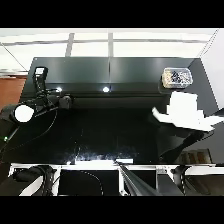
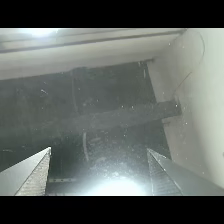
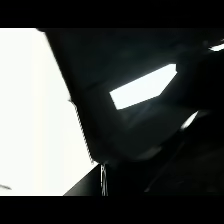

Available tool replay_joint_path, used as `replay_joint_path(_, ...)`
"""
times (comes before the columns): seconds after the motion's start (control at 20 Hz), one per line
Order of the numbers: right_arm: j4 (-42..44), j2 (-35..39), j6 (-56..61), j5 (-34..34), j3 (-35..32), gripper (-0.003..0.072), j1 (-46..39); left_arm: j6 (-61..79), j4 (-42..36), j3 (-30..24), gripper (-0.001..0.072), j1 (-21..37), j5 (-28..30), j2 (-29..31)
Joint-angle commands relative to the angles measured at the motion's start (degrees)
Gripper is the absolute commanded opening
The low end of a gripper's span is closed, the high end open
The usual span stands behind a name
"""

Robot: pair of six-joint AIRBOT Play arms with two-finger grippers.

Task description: Fold the box and place the chain.

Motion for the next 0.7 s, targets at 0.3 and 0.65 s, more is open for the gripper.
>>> replay_joint_path(0.3, 28.9, 32.4, -2.5, -18.9, -39.6, 0.0016, 25.1, 0.0, -10.7, 0.0, 0.0701, -1.1, -2.2, -0.2)
replay_joint_path(0.65, 28.3, 54.9, -6.8, -37.0, -54.7, 0.0017, 47.8, 15.3, -37.2, 0.0, 0.0702, -2.9, -18.2, -10.5)
